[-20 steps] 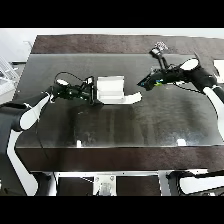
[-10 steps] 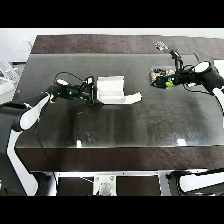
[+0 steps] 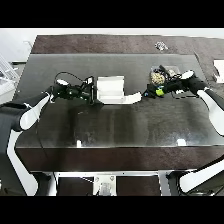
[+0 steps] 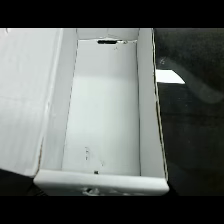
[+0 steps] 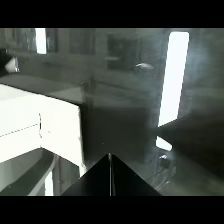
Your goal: Fold the box and place the chain.
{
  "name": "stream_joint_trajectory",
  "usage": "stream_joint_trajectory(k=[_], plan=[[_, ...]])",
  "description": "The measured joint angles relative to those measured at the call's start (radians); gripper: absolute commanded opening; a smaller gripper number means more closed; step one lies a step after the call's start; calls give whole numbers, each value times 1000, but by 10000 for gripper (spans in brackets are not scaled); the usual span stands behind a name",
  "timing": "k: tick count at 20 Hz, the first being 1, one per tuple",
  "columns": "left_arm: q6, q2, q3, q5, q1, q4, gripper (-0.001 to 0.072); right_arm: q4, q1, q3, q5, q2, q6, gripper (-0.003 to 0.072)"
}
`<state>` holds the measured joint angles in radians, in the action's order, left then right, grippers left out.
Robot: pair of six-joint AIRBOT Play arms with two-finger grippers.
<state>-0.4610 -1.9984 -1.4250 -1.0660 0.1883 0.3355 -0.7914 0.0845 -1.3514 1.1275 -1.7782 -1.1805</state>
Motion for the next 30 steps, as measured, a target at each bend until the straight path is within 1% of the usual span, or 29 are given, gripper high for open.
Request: stream_joint_trajectory(k=[5,10,18,20,21,22,23,24,25,26,27,29,30], plan=[[0,0,0,0,0,0,539,27,-59,0,-9,-45,-6,11],[0,0,0,0,0,0,539,95,-104,-16,16,-56,5,10],[0,0,0,0,0,0,539,124,-152,-60,29,-8,40,10],[0,0,0,0,0,0,539,117,-166,-63,36,-3,51,23],[0,0,0,0,0,0,538,116,-170,-64,38,0,56,37],[0,0,0,0,0,0,539,114,-172,-64,39,2,58,128],[0,0,0,0,0,0,539,111,-174,-65,39,3,61,147],[0,0,0,0,0,-1,539,110,-174,-66,41,3,61,148],[0,0,0,0,0,0,539,110,-174,-66,42,6,62,170],[0,0,0,0,0,-1,539,110,-174,-67,43,6,63,239],[0,0,0,0,0,0,539,109,-174,-68,43,6,64,291],[0,0,0,0,0,-1,539,109,-177,-68,44,7,65,311],[0,0,0,0,0,-1,539,108,-179,-68,43,7,65,357]])
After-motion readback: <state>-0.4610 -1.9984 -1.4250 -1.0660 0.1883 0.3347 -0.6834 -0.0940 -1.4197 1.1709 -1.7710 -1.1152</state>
